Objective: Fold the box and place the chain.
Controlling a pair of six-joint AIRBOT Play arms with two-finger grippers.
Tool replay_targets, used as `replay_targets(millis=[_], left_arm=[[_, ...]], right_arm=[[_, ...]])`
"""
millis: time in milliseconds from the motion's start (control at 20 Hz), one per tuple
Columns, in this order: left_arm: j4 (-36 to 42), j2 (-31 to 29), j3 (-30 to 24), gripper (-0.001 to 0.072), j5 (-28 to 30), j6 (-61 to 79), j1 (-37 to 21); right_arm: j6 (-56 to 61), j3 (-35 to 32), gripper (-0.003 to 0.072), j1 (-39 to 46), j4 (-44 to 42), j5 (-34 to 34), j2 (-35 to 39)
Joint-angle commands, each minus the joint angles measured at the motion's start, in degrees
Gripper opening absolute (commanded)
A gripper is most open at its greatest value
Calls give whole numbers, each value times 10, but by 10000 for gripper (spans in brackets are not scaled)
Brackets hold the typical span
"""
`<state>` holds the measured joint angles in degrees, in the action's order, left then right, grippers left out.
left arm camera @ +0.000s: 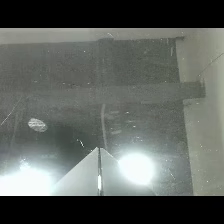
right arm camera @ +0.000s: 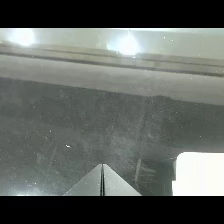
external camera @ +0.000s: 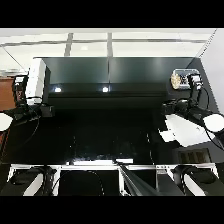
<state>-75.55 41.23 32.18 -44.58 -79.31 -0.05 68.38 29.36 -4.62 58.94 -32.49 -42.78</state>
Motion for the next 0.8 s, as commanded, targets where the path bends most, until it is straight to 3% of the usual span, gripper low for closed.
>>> replay_targets(millis=[0,650,750], left_arm=[[0,0,0,26,0,0,0],[0,0,0,26,0,0,0],[0,0,0,26,0,0,0]], right_arm=[[0,0,18,-1,0,0,0],[0,0,18,-1,0,0,0],[2,0,18,-1,-35,7,-1]])
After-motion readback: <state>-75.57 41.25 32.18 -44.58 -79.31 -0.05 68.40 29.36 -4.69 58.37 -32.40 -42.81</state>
